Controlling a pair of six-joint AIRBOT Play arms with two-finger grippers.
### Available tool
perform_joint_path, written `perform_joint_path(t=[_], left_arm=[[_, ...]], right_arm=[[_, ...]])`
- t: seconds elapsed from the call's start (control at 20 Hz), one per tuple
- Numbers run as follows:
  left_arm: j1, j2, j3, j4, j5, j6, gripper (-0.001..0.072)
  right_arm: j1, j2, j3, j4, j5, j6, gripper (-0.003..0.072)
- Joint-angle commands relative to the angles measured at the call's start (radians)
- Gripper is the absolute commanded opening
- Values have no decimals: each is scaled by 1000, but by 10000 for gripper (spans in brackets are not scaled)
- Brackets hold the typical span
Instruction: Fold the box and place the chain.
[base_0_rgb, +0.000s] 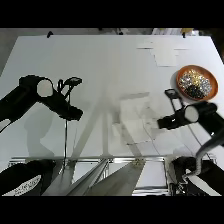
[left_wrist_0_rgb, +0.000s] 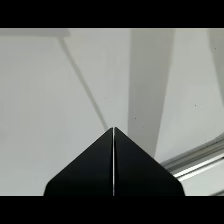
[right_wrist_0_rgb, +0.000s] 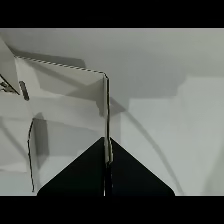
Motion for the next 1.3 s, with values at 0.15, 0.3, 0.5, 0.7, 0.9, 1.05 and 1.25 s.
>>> perform_joint_path(t=[0.15, 0.3, 0.5, 0.7, 0.9, 1.05, 1.25], left_arm=[[1, 0, 0, 8, 156, 120, 11], [1, 0, 0, -46, 201, 253, 321], [1, -15, -1, -367, 222, 580, 345], [-1, -106, -1, -633, 216, 797, 604], [-2, -227, -1, -640, 182, 830, 638], [-3, -299, -1, -671, 131, 893, 637], [-6, -359, -1, -765, 145, 996, 619]], right_arm=[[266, 31, -56, -5, -193, 216, 13], [266, 31, -56, -4, -190, 216, 14], [266, 31, -56, 3, -190, 216, 14], [266, 31, -56, 7, -190, 216, 14], [266, 31, -56, 12, -190, 216, 14], [266, 31, -56, 23, -195, 216, 14], [266, 31, -56, 26, -200, 216, 14]])
